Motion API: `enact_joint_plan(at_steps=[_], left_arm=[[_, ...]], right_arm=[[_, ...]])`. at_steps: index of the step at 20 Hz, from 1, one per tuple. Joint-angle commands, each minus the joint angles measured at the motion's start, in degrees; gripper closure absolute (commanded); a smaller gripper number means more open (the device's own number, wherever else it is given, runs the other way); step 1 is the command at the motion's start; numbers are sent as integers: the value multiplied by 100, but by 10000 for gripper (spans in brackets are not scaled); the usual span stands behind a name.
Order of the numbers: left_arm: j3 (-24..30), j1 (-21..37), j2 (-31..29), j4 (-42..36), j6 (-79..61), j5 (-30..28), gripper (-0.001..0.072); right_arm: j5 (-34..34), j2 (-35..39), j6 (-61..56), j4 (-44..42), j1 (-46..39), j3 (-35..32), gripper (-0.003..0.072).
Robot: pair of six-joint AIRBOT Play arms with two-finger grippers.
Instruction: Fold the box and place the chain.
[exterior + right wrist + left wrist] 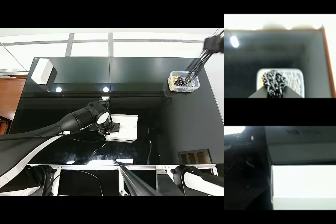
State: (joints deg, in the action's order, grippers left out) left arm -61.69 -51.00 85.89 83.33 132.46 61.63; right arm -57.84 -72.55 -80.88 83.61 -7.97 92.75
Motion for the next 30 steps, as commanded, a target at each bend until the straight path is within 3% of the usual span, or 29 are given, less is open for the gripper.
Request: enact_joint_plan(at_steps=[1, 4, 9, 14, 20, 30], left_arm=[[-2, 4, -2, -2, -2, -4, 685], [-2, 4, -2, -2, -2, 9, 685], [-2, 4, -2, 0, -2, 4, 685], [-2, 4, -2, 0, -2, 7, 685], [-2, 4, -2, 0, -2, -2, 685], [-2, 4, -2, 0, -2, -7, 685]], right_arm=[[-291, 1040, 426, -682, 24, 7, 682], [-960, 1471, 599, -1163, 24, 7, 682], [-3021, 1631, 1058, -2789, 105, -133, 681], [-3106, 1716, 1279, -3027, 988, -1386, 681], [-2682, 1714, 1307, -3244, 2218, -2649, 682], [-2455, 1714, 1738, -4905, 2629, -2800, 681]])
